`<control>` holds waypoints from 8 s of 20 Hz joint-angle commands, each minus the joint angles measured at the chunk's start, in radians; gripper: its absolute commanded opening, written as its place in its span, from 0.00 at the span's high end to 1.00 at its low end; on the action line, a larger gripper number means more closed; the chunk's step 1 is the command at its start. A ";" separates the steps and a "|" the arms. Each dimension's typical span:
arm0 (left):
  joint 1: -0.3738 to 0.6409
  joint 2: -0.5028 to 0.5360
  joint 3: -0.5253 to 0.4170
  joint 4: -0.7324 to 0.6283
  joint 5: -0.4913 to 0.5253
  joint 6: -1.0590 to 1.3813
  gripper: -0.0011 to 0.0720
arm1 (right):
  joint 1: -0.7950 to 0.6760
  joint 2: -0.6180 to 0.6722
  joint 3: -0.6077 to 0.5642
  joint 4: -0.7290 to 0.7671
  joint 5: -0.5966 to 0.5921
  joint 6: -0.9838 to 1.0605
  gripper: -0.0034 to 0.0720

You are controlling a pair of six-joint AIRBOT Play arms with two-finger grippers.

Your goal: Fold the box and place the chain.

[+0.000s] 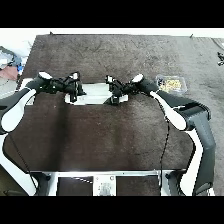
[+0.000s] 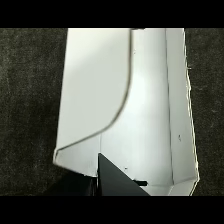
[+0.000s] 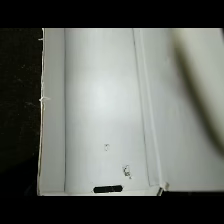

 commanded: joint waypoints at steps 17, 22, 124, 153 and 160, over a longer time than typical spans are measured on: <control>0.001 0.002 0.000 -0.024 0.002 -0.003 0.97 | 0.000 -0.001 0.000 -0.002 -0.008 0.001 0.33; 0.012 0.002 0.031 -0.026 -0.055 -0.012 0.53 | 0.000 -0.001 0.000 -0.002 -0.008 0.001 0.33; -0.068 0.038 0.222 0.494 -0.241 -0.336 0.00 | 0.002 -0.001 0.000 -0.002 -0.008 0.001 0.33; -0.146 0.038 0.222 0.617 -0.152 -0.563 0.03 | 0.002 -0.001 0.000 -0.002 -0.008 0.001 0.33; -0.156 0.038 0.222 0.631 -0.148 -0.568 0.03 | 0.002 -0.001 0.000 -0.002 -0.008 0.001 0.33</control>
